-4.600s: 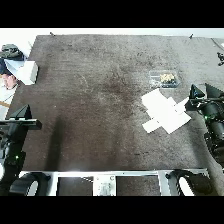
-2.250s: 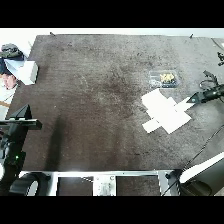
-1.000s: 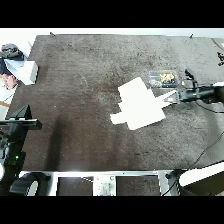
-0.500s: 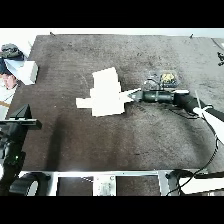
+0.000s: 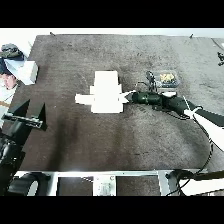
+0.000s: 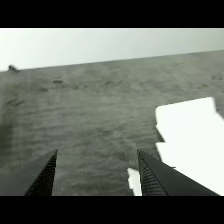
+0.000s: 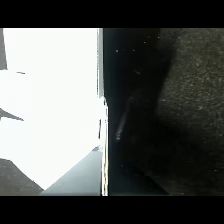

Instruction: Fold the box and place the chain.

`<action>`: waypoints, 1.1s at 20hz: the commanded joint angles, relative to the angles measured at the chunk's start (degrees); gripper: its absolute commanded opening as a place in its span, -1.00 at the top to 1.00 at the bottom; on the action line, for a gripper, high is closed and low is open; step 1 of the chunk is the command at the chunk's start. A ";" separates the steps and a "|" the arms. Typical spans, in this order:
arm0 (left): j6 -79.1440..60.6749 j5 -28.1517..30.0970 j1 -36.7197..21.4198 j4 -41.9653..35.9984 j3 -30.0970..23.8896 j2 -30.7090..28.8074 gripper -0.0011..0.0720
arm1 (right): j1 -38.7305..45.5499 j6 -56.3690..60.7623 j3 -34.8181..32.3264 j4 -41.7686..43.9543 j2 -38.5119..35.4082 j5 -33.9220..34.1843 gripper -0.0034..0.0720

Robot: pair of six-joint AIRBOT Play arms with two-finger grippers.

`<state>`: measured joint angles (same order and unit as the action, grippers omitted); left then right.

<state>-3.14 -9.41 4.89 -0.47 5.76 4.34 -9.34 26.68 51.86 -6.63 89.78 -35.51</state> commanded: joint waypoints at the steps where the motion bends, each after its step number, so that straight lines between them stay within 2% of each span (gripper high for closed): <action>1: 0.33 -3.78 0.02 -0.22 5.44 5.40 -0.51 | -0.37 0.13 -0.02 -0.83 0.20 2.32 0.89; 4: 4.24 -7.65 0.02 -0.24 12.87 18.03 -0.51 | -0.39 -0.17 -0.02 -1.14 0.20 2.36 0.89; 12: 7.37 -24.02 0.02 1.66 41.22 57.77 -0.50 | -0.39 -0.17 -0.02 -1.07 0.17 2.34 0.89; 15: 19.06 -29.86 0.02 12.41 52.59 69.59 -0.50 | -0.42 -0.20 -0.02 -1.07 0.20 2.36 0.89; 17: 29.11 -36.09 0.07 21.22 61.51 77.75 -0.51 | -0.42 -0.37 -0.02 -1.07 0.17 2.36 0.89; 19: 38.99 -44.70 0.09 29.59 71.34 86.12 -0.51 | -0.39 -0.59 -0.02 -1.07 0.17 2.36 0.89; 22: 48.94 -53.90 0.09 35.93 84.80 97.44 -0.51 | -0.39 -1.05 -0.02 -1.03 0.17 2.56 0.89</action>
<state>32.80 -52.38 4.99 26.09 78.08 90.94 -9.69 26.04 51.86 -7.73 89.95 -33.04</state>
